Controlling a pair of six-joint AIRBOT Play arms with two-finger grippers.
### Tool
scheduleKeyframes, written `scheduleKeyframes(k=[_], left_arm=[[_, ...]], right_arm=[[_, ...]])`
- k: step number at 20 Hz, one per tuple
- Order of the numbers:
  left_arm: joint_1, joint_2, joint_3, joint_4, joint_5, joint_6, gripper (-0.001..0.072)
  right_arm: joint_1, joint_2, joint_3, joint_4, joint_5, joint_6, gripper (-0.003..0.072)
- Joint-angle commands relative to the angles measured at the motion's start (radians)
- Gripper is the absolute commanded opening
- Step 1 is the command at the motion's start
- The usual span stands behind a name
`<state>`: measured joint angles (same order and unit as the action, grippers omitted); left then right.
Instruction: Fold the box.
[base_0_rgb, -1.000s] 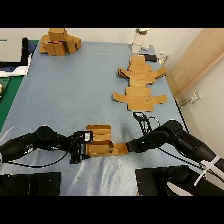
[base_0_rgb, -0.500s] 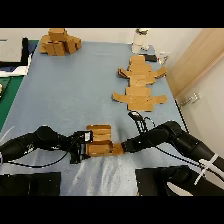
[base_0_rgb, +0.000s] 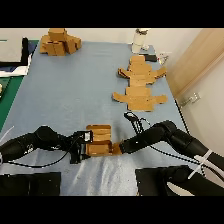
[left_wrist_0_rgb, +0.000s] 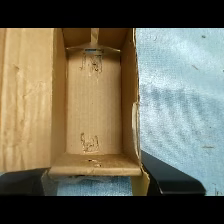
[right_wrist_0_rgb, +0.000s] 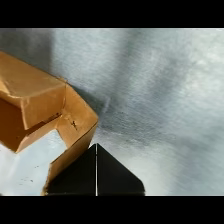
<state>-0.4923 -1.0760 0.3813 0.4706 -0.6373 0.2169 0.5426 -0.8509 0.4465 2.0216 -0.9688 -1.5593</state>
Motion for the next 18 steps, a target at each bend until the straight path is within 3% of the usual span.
scheduleKeyframes(k=[1, 3, 5, 11, 12, 13, 16, 18], left_arm=[[-0.001, 0.001, 0.0, 0.0, 0.0, 0.0, 0.052], [0.0, 0.001, 0.0, 0.0, 0.0, 0.0, 0.052], [-0.001, 0.001, 0.0, 0.0, 0.0, 0.0, 0.052], [-0.001, 0.001, 0.0, 0.0, 0.0, 0.0, 0.052], [0.0, 0.001, 0.0, 0.0, 0.0, 0.0, 0.052], [0.0, 0.001, 0.0, 0.0, 0.0, 0.0, 0.052], [-0.001, 0.001, 0.0, 0.0, 0.0, 0.0, 0.052], [0.0, 0.001, 0.0, 0.0, 0.0, 0.0, 0.052]], right_arm=[[0.002, 0.003, 0.013, 0.134, -0.005, -0.073, 0.0005], [0.002, 0.01, 0.04, 0.187, -0.026, -0.096, 0.0032], [0.002, 0.011, 0.069, 0.193, -0.059, -0.094, 0.0231], [0.001, 0.011, 0.081, 0.192, -0.06, -0.087, 0.0245], [0.002, 0.011, 0.081, 0.193, -0.059, -0.087, 0.0349], [0.002, 0.009, 0.081, 0.193, -0.048, -0.086, 0.0389], [0.043, -0.019, 0.084, 0.171, 0.043, -0.034, 0.0389], [0.114, -0.076, 0.121, 0.066, 0.074, 0.117, 0.0389]])
